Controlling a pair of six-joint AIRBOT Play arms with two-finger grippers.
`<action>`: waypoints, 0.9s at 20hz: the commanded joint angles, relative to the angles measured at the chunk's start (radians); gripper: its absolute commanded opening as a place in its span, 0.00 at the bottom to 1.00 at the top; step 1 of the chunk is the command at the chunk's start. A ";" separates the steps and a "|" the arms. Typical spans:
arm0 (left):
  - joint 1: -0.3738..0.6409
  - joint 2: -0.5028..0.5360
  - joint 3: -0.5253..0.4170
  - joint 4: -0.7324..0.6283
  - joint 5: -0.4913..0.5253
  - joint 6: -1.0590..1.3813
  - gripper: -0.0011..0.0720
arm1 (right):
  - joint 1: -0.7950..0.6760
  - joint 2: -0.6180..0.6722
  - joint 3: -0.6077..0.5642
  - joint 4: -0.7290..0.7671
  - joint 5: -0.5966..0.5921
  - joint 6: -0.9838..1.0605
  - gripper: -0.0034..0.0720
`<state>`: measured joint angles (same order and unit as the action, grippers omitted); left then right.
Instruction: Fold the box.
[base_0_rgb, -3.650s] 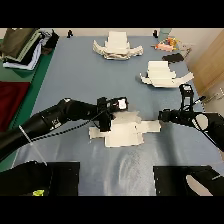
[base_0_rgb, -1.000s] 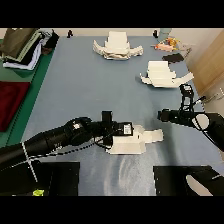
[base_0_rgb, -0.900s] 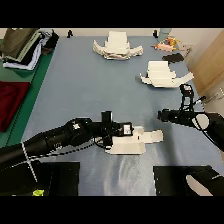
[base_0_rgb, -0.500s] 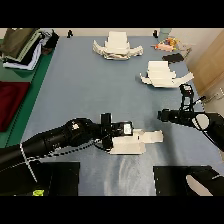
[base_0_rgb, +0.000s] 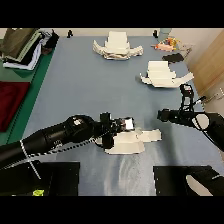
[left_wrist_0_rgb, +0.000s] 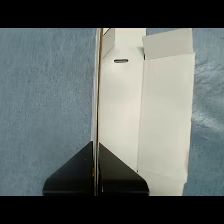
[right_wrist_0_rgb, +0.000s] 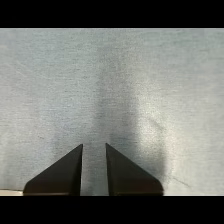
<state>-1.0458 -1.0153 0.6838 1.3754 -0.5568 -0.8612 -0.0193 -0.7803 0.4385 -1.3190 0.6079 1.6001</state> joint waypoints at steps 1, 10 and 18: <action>0.000 -0.028 0.044 -0.003 -0.036 -0.003 0.03 | 0.001 0.001 0.001 0.007 0.001 0.000 0.34; 0.000 -0.045 0.065 -0.016 -0.039 -0.003 0.03 | 0.001 0.001 0.001 0.007 0.012 0.000 0.34; 0.000 -0.045 0.065 -0.058 -0.039 -0.003 0.03 | 0.001 0.001 0.001 0.007 0.039 0.000 0.34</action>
